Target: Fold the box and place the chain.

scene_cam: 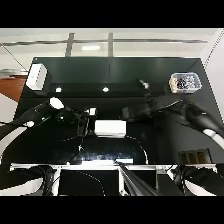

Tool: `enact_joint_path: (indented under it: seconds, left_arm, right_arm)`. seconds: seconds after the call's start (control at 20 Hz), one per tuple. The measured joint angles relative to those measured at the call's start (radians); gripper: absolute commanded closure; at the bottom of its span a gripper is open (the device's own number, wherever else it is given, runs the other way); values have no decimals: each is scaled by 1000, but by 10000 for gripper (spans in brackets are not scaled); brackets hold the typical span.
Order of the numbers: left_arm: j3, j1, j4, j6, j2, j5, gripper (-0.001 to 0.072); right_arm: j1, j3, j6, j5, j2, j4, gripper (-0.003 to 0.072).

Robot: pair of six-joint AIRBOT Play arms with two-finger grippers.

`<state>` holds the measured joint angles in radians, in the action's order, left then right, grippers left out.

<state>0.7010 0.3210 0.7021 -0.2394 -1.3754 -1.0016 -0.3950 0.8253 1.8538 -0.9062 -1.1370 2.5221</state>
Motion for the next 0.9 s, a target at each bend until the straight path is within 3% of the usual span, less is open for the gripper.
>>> enact_joint_path:
  seconds: [0.25, 0.5, 0.65, 0.9]
  left_arm:
    - [26, -51, 61, 118, 77, -67, -6]
    - [61, -69, 37, 184, 151, -136, -6]
    - [69, 8, -16, 199, 158, -92, -6]
    - [73, 179, -45, 234, 131, 77, -6]
  right_arm:
    - [164, 18, 1, -61, 117, -27, 659]
    - [216, 22, 1, -79, 145, -53, 659]
    - [224, 22, 1, -84, 149, -64, 659]
    - [228, 22, 1, -85, 151, -76, 658]
